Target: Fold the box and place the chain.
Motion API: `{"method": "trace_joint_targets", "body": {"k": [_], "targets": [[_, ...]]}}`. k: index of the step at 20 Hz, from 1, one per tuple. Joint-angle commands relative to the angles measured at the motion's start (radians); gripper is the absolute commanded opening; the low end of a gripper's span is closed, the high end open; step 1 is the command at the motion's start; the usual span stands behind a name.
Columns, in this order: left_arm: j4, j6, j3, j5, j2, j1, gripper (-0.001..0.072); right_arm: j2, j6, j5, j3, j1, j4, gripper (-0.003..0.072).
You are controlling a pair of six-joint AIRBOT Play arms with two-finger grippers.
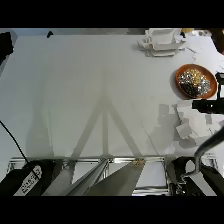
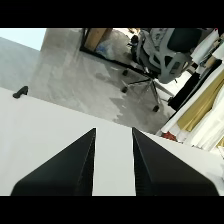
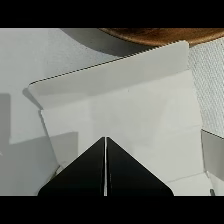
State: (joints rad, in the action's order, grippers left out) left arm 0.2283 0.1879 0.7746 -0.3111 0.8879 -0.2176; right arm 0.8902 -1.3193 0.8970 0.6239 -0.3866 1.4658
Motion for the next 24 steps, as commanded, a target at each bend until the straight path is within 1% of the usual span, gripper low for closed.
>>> {"method": "trace_joint_targets", "body": {"k": [1, 8, 11, 15, 18, 22, 23, 24], "targets": [[0.001, -0.001, -0.002, 0.000, 0.000, 0.000, 0.0260, 0.000, 0.000, 0.000, -0.001, 0.000, 0.000, 0.0023], [0.000, 0.000, -0.002, 0.000, 0.000, 0.000, 0.0260, -0.001, 0.011, -0.006, -0.001, 0.000, 0.000, 0.0023], [0.000, 0.000, -0.002, 0.000, 0.000, 0.000, 0.0260, -0.001, 0.054, -0.080, -0.001, 0.000, 0.003, 0.0023], [0.000, 0.000, -0.002, 0.000, 0.000, 0.000, 0.0260, -0.001, 0.044, -0.098, -0.001, 0.000, -0.001, 0.0024], [0.000, 0.000, -0.002, 0.000, 0.000, 0.000, 0.0260, -0.001, -0.026, -0.187, -0.001, 0.000, -0.074, 0.0024], [0.000, 0.000, -0.002, 0.000, 0.000, 0.000, 0.0260, -0.003, -0.001, -0.126, 0.000, 0.000, -0.061, 0.0024], [0.000, 0.000, -0.002, 0.000, 0.000, 0.000, 0.0260, -0.003, -0.003, -0.122, 0.004, 0.000, -0.029, 0.0024], [0.000, 0.000, -0.002, 0.000, 0.000, 0.000, 0.0260, 0.002, -0.085, -0.095, 0.022, -0.008, 0.050, 0.0023]]}}
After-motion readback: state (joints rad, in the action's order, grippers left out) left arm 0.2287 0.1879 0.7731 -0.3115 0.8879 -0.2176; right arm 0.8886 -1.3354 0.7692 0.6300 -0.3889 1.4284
